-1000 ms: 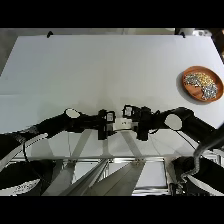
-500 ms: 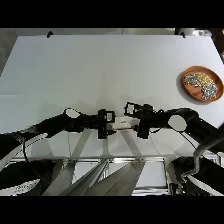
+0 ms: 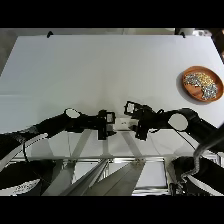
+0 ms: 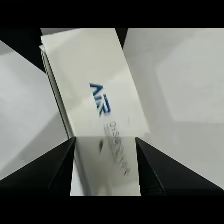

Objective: Fold the box and place the chain.

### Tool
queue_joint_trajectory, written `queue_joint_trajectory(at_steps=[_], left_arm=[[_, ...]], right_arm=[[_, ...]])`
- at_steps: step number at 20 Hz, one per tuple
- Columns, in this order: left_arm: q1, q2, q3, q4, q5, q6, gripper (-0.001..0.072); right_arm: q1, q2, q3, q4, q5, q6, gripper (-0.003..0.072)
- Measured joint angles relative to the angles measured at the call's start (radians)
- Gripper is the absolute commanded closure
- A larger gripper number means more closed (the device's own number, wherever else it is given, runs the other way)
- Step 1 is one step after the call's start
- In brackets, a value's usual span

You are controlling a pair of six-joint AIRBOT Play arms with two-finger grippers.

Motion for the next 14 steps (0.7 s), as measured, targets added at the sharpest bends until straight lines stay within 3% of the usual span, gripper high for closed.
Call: queue_joint_trajectory(at_steps=[2,6,14], left_arm=[[0.001,0.000,0.000,-0.004,0.008,0.000,0.0573],[0.001,0.000,0.000,-0.008,0.014,-0.003,0.0573],[0.001,0.000,0.000,-0.010,0.017,-0.005,0.0573]], right_arm=[[0.000,0.000,-0.002,0.040,0.035,-0.045,0.0331],[0.000,-0.007,-0.010,0.089,0.061,-0.091,0.0670],[0.000,-0.019,-0.040,0.192,-0.008,-0.109,0.0677]])
